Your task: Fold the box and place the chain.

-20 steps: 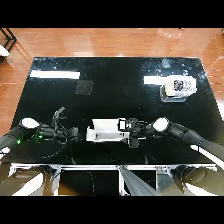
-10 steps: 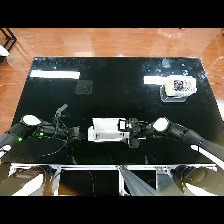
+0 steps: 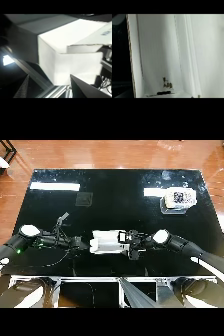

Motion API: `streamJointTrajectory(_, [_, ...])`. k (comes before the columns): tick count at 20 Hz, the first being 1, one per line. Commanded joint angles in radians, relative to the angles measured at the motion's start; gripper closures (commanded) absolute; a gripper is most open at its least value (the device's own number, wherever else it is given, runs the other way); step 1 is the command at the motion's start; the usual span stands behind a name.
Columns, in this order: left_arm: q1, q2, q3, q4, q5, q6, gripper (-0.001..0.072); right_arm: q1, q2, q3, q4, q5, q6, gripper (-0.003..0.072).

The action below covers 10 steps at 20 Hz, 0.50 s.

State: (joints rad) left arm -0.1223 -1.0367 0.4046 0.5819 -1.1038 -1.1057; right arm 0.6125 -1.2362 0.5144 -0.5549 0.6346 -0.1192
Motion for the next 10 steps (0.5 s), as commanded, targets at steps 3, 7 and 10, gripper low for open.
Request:
streamJointTrajectory(3, [-0.113,0.006,0.003,-0.017,0.099,-0.140,0.0098,0.000,-0.001,0.000,0.000,0.000,0.000,0.0380])
streamJointTrajectory(7, [-0.238,0.061,0.003,0.013,0.272,-0.263,0.0098,0.000,-0.001,0.001,0.000,0.000,0.000,0.0380])
streamJointTrajectory(10, [-0.299,0.091,0.003,0.084,0.326,-0.407,0.0098,0.000,-0.001,0.000,0.000,0.000,0.000,0.0380])
